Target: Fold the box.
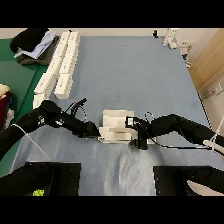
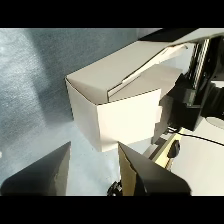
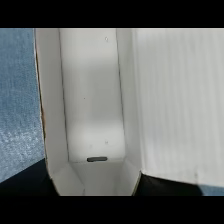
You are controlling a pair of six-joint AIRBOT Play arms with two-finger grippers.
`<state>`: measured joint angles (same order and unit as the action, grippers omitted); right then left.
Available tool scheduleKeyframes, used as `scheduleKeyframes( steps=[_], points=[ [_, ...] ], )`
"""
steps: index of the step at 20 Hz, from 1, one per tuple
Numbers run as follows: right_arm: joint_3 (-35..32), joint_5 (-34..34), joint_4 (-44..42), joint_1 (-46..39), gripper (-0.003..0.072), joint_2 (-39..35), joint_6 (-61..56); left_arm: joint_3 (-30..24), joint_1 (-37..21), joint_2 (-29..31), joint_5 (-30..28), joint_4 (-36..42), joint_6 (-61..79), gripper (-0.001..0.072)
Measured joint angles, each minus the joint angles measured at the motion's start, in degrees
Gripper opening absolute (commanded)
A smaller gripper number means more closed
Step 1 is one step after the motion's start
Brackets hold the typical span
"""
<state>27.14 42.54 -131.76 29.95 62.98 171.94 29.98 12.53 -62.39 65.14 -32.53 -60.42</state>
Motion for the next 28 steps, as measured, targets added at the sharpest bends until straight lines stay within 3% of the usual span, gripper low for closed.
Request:
scheduleKeyframes(
  steps=[13, 22, 28],
  points=[
    [0.00, 0.00, 0.00, 0.00, 0.0521, 0.00, 0.00, 1.57, 0.98, -0.02, -1.79, -0.04, -2.05, 0.0452],
    [0.00, 0.02, 0.00, 0.00, 0.0521, 0.00, 0.02, 12.26, 20.70, -0.09, -7.15, -26.67, -30.51, 0.0452],
    [0.00, 0.02, 0.00, 0.00, 0.0521, 0.00, 0.00, 15.69, 26.53, -1.20, -8.50, -32.94, -41.77, 0.0452]
  ],
)
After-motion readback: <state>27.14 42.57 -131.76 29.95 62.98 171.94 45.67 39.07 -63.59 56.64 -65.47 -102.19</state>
